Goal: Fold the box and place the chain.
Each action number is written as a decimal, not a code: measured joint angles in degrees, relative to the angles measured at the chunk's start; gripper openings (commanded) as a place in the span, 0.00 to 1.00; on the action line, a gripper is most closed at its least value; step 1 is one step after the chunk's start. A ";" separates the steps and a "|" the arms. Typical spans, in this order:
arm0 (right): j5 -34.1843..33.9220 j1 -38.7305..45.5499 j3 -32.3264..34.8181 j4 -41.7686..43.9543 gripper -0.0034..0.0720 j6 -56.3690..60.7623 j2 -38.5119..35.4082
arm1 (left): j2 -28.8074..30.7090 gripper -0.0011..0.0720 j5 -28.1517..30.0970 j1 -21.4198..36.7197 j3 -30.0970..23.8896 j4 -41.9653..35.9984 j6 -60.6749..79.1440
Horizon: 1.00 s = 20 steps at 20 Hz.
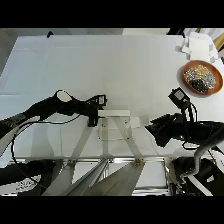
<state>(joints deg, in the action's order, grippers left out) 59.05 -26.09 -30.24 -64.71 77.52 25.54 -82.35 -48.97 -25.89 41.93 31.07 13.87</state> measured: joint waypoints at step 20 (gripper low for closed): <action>0.50 0.00 0.00 -0.02 0.37 -0.61 0.00 | -0.02 0.03 0.57 -0.31 0.81 -0.15 -2.32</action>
<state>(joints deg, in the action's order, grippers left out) 59.55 -26.09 -30.24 -64.73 76.90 25.54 -82.37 -48.40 -26.20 42.74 30.92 11.55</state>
